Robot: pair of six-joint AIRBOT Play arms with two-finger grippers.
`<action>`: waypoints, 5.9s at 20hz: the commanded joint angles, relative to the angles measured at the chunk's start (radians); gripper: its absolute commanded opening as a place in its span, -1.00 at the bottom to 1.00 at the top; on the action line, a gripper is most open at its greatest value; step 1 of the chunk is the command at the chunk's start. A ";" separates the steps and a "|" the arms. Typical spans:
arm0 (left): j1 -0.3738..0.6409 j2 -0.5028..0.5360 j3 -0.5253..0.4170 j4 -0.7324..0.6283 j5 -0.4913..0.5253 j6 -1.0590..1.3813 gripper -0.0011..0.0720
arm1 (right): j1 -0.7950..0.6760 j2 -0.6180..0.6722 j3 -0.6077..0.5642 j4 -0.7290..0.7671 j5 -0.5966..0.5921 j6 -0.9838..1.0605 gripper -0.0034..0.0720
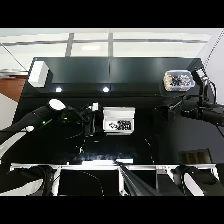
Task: Fold the box and place the chain.
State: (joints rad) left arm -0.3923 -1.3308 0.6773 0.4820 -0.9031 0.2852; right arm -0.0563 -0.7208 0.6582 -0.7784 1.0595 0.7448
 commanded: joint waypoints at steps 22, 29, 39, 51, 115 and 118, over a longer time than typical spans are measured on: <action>-0.054 -0.039 0.006 0.056 0.069 -0.047 0.73 | 0.000 0.001 0.001 -0.001 -0.032 0.003 0.79; -0.055 -0.039 0.006 0.056 0.069 -0.047 0.28 | 0.034 -0.003 0.001 0.070 -0.075 0.017 1.00; -0.055 -0.039 0.006 0.058 0.070 -0.047 0.28 | 0.228 -0.279 0.121 -0.094 -0.293 0.275 0.97; -0.056 -0.039 0.006 0.059 0.069 -0.047 0.28 | 0.397 -0.438 0.188 -0.083 -0.244 0.128 0.97; -0.056 -0.039 0.006 0.060 0.069 -0.047 0.28 | 0.565 -0.459 0.172 -0.251 -0.087 -0.285 0.20; -0.056 -0.039 0.006 0.060 0.069 -0.047 0.28 | 0.565 -0.455 0.179 -0.251 -0.072 -0.284 0.20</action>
State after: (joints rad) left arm -0.4473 -1.3701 0.6830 0.5411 -0.8307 0.2367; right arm 0.5091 -1.1793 0.8322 -1.0298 0.9737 0.4599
